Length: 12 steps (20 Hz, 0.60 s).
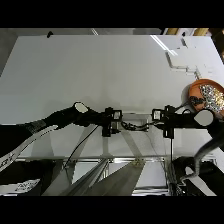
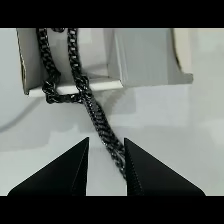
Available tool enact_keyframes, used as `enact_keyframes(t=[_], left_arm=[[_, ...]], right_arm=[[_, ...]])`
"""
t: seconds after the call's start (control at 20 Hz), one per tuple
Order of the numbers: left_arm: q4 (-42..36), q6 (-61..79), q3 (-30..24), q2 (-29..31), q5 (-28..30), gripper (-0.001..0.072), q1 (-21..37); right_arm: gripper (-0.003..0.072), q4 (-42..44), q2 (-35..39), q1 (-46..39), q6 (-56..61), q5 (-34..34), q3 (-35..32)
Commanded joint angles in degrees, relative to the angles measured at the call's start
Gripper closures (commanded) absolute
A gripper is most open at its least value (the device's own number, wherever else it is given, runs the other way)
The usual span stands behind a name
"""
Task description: Fold the box and place the chain.
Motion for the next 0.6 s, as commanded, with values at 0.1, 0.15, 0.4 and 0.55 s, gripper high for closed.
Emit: enact_keyframes(t=[0.1, 0.15, 0.4, 0.55], left_arm=[[0.0, 0.0, 0.0, 0.0, 0.0, 0.0437, 0.0], [0.0, 0.0, 0.0, 0.0, 0.0, 0.0437, 0.0], [0.0, 0.0, 0.0, 0.0, 0.0, 0.0437, 0.0], [0.0, 0.0, 0.0, 0.0, 0.0, 0.0437, 0.0]], right_arm=[[0.0469, 6.6, -5.6, -0.2, -11.2, -2.1, -0.3], [0.047, 6.6, -6.4, -0.2, -11.3, -2.1, -0.3], [0.0591, 6.5, -9.3, -0.2, -11.3, -2.4, -0.3], [0.067, 6.3, -7.1, -0.2, -8.8, -1.4, -0.2]])
